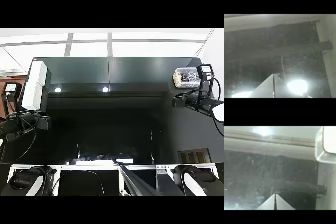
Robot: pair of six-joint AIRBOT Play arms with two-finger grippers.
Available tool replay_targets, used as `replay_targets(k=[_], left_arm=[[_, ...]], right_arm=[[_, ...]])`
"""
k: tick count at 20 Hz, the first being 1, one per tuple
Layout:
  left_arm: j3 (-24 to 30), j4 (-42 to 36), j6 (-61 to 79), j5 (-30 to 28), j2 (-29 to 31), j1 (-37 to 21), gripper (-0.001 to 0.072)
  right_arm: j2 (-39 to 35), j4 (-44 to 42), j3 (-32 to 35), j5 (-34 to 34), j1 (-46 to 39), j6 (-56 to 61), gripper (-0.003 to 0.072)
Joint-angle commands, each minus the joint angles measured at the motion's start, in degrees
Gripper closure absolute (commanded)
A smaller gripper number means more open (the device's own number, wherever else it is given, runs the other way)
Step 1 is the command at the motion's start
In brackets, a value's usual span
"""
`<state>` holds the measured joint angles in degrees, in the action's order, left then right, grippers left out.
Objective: Fold the box and place the chain.
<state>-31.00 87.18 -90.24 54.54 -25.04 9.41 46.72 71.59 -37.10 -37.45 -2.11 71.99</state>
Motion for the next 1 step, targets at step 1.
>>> replay_targets(k=[1], left_arm=[[0.2, 0.2, -0.1, -0.3, 0.3, 0.0, 0.0681]], right_arm=[[0.0, 0.0, 0.0, 0.0, 0.0, 0.0, 0.0668]])
